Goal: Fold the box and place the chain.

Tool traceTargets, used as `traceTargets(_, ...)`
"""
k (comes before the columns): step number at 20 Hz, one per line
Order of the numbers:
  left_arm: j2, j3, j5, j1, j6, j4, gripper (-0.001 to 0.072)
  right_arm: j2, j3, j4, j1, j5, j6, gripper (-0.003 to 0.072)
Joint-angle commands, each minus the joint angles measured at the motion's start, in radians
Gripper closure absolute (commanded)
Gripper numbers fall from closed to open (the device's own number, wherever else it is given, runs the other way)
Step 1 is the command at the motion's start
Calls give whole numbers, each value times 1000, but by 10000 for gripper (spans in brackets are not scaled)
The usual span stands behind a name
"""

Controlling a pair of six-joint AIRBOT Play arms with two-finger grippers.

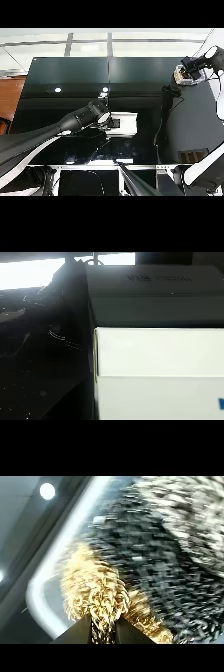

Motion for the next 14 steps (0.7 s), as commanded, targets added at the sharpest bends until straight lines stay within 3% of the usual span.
traceTargets(1,0,0,4,0,0,0,683,90,1,6,-9,14,-206,679)
traceTargets(3,0,0,3,0,0,0,683,185,1,14,-16,53,-309,679)
traceTargets(7,0,0,3,0,0,0,683,406,-1,25,20,278,-579,681)
traceTargets(8,0,0,3,0,0,0,683,472,-23,49,26,286,-582,681)
traceTargets(14,0,0,6,0,0,0,683,881,-363,280,66,346,-671,682)
